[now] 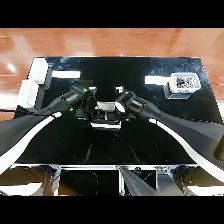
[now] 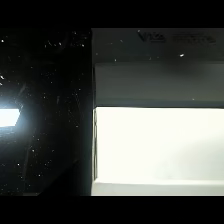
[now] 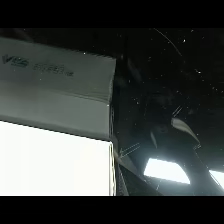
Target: Fold the box and place the chain.
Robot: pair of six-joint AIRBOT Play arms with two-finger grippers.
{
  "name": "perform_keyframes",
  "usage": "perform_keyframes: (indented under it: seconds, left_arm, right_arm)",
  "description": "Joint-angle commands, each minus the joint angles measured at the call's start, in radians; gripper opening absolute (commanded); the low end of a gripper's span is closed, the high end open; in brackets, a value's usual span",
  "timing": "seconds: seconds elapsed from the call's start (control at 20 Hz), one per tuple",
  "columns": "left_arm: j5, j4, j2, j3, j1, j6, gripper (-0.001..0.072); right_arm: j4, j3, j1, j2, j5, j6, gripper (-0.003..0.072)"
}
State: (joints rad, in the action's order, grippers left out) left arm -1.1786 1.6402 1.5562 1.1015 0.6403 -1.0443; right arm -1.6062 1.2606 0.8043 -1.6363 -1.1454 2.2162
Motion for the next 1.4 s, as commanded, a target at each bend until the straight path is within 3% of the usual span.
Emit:
perform_keyframes:
  seconds: [0.0, 0.55, 0.6, 0.65, 1.05, 1.1, 1.15, 1.2, 1.35]
  left_arm:
    - [0.001, 0.0, 0.0, 0.0, 0.0, 0.001, 0.0024]
    - [0.002, 0.0, 0.0, 0.0, 0.0, 0.001, 0.0025]
    - [0.002, 0.0, 0.0, 0.0, 0.0, 0.001, 0.0024]
    - [0.002, 0.001, 0.0, 0.0, 0.0, 0.001, 0.0025]
    - [0.002, 0.005, 0.0, 0.0, 0.0, 0.001, 0.0025]
    - [0.001, 0.005, 0.0, 0.0, 0.0, 0.001, 0.0024]
    - [0.0, 0.005, 0.0, 0.0, 0.0, 0.001, 0.0025]
    - [0.0, 0.005, 0.0, 0.0, 0.0, 0.001, 0.0025]
    - [0.0, 0.004, 0.0, 0.0, 0.0, 0.001, 0.0024]
  right_arm:
    - [0.002, 0.0, 0.0, -0.001, 0.008, -0.012, 0.0246]
    - [0.011, 0.0, 0.0, -0.003, 0.004, -0.025, 0.0245]
    - [0.018, 0.0, 0.0, -0.003, 0.005, -0.026, 0.0209]
    - [0.028, 0.0, 0.0, -0.002, 0.005, -0.043, 0.0014]
    - [0.035, 0.0, 0.0, 0.0, 0.003, -0.044, 0.0031]
    - [0.033, 0.0, 0.0, 0.002, -0.007, -0.043, 0.0055]
    - [0.03, 0.001, -0.001, 0.003, -0.024, -0.043, 0.0369]
    - [0.02, 0.001, 0.0, 0.005, -0.047, -0.043, 0.0506]
    - [0.005, 0.001, 0.0, 0.02, -0.078, -0.042, 0.0508]
